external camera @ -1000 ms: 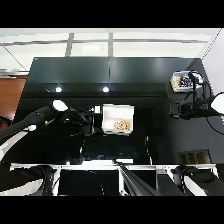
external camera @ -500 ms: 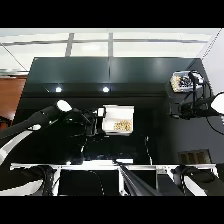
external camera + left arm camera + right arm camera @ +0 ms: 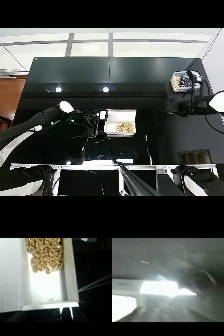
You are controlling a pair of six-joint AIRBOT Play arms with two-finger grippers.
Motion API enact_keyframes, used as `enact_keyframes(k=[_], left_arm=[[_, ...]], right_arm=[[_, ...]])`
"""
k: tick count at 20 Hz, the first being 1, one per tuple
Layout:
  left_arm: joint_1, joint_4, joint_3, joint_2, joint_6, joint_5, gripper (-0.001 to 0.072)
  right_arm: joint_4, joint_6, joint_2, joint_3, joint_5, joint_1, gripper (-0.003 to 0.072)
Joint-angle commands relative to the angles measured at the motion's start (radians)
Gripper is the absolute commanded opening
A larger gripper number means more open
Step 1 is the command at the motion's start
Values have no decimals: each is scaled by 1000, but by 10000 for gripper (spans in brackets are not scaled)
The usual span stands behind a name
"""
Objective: Fold the box and place the chain.
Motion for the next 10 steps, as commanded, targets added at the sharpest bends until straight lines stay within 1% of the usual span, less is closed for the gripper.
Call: enact_keyframes(k=[1, 3, 4, 6, 8, 10], left_arm=[[-1, 2, 1, -1, 0, 0, 465], [-1, 1, 1, -1, 0, 5, 465], [0, 1, 1, -1, 0, 7, 465], [-1, 1, 1, -1, 0, 11, 465], [-1, 1, 1, -1, 0, 11, 465], [-1, 1, 1, -1, 0, 10, 465]], right_arm=[[393, -280, -81, -1, -166, 10, 702], [486, -439, -164, -1, -257, 46, 701], [512, -512, -204, -1, -270, 68, 701], [546, -717, -262, -2, -232, 126, 700], [540, -886, -270, 0, -181, 178, 700], [536, -1049, -267, 23, -84, 197, 700]])
